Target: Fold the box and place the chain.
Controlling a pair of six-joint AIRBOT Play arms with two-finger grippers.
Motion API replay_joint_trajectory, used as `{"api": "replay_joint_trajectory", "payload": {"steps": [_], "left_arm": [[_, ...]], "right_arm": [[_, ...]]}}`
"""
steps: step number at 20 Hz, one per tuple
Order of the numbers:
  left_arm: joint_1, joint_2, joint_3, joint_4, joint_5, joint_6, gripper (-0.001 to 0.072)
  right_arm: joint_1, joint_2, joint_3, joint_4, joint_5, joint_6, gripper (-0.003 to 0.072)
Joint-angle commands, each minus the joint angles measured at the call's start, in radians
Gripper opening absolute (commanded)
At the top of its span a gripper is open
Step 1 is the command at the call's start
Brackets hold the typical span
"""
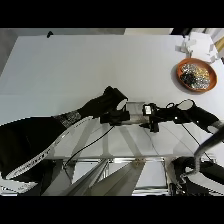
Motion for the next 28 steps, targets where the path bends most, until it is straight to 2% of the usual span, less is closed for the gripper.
{"api": "replay_joint_trajectory", "payload": {"steps": [1,6,9,15,19,24,28], "left_arm": [[0.001,-0.001,0.0,0.001,-0.003,-0.005,0.0001],[0.001,-0.001,0.0,0.001,-0.003,-0.005,0.0017],[0.001,0.0,0.0,0.0,-0.012,-0.005,0.0151],[0.017,0.022,0.001,0.001,-0.039,-0.004,0.0151],[0.023,0.025,0.001,-0.003,-0.016,-0.003,0.0151],[0.023,0.023,0.001,-0.018,0.07,0.014,0.0152],[0.023,0.012,0.001,-0.019,0.072,0.014,0.0151]], "right_arm": [[0.0,0.001,0.0,0.002,0.0,0.006,0.0412],[0.0,0.001,0.0,0.002,0.0,0.006,0.0412],[0.0,0.001,0.0,0.002,0.0,0.006,0.0412],[0.0,0.001,0.0,0.002,0.0,0.006,0.0412],[0.0,0.001,0.0,0.002,0.0,0.006,0.0412],[0.0,0.001,0.0,0.002,0.0,0.006,0.0412],[0.0,0.001,0.0,0.002,0.0,0.006,0.0412]]}}
